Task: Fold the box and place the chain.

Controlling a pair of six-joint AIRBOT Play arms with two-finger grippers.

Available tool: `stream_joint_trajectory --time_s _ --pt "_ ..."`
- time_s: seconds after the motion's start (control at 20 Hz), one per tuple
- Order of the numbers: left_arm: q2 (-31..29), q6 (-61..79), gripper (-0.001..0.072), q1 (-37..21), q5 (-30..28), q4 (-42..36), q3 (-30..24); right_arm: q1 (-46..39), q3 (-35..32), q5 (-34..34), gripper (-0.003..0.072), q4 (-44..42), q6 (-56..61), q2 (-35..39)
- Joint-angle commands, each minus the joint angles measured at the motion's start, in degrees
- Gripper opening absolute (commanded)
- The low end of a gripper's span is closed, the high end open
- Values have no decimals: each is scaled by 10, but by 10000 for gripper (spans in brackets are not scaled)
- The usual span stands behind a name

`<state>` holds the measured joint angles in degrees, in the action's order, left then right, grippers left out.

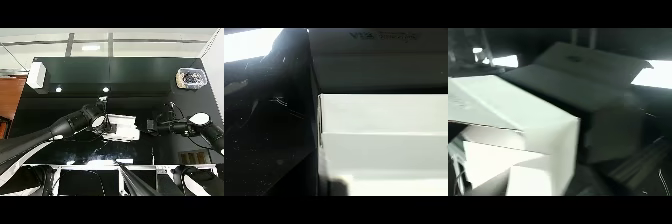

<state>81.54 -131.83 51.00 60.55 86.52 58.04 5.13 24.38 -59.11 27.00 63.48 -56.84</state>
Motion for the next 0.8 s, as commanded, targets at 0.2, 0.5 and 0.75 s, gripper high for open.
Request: stream_joint_trajectory --time_s 0.2,0.5,0.75 --pt "0 0 24 0 0 0 0 56 13 7 667 -3 21 0" --pt "0 0 24 0 0 0 0 86 14 33 558 1 78 -1" --pt "0 0 24 0 0 0 0 136 17 96 558 37 158 -1"
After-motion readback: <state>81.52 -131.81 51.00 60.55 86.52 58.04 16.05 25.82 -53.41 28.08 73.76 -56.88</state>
